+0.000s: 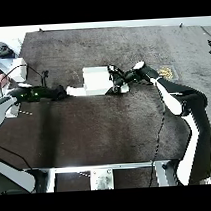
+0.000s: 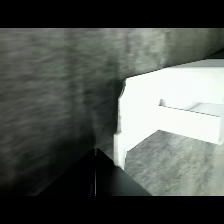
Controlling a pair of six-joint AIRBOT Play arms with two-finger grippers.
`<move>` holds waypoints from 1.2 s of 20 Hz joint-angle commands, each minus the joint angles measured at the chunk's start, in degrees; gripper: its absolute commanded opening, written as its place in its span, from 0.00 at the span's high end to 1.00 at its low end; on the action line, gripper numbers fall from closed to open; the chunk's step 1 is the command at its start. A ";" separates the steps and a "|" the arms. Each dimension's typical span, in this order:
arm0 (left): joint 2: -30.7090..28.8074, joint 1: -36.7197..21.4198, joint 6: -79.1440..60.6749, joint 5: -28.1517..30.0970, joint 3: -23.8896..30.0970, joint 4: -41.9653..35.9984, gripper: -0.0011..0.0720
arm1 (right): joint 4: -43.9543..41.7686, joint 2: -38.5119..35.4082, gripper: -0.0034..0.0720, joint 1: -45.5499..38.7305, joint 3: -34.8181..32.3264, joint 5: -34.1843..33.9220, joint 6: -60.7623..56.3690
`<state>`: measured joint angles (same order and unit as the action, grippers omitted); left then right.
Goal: Fold the box and place the chain.
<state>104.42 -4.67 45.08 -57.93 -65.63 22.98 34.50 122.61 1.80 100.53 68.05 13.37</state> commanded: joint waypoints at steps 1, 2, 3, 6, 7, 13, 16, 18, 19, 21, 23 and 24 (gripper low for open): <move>0.11 1.53 -0.68 -0.20 -0.09 -3.52 0.97 | 0.00 0.02 0.25 0.04 0.04 0.09 0.09; 0.11 1.70 -1.05 -0.61 -0.09 -4.98 0.97 | 0.00 0.02 0.25 0.04 0.04 0.09 0.09; 0.11 1.70 -2.40 -1.31 -0.09 -6.51 0.97 | 0.00 0.02 0.25 0.04 0.04 0.09 0.09; 0.09 1.73 -3.76 -2.86 -0.20 -8.68 0.96 | 0.00 0.02 0.25 0.04 0.04 0.09 0.09; 0.09 2.12 -3.78 -3.30 -0.66 -8.59 0.95 | 0.00 0.02 0.25 0.04 0.04 0.09 0.09; 0.07 3.39 -3.54 -7.50 -3.67 -8.96 0.64 | 0.00 0.02 0.25 0.04 0.04 0.07 0.09; 0.04 3.52 -3.65 -8.70 -3.67 -10.56 0.64 | 0.00 0.02 0.25 0.04 0.04 0.09 0.09; 0.04 4.39 -3.63 -7.93 -3.78 -10.32 0.64 | 0.00 0.02 0.25 0.04 0.04 0.09 0.09; 0.04 5.03 -3.54 -7.26 -4.17 -9.22 0.64 | -0.02 0.02 0.25 0.04 0.04 0.11 0.09; 0.04 5.81 -3.54 -7.19 -5.29 -8.44 0.56 | 0.00 0.02 0.25 0.04 0.04 0.09 0.09; 0.04 5.99 -3.37 -7.26 -6.16 -8.17 0.56 | 0.00 0.02 0.25 0.04 0.04 0.07 0.09; 0.04 6.38 -2.91 -7.23 -6.43 -7.72 0.56 | 0.00 0.02 0.25 0.04 0.04 0.09 0.09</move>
<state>104.51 0.97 41.58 -65.34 -71.11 14.31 34.52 122.61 1.80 100.55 68.16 13.50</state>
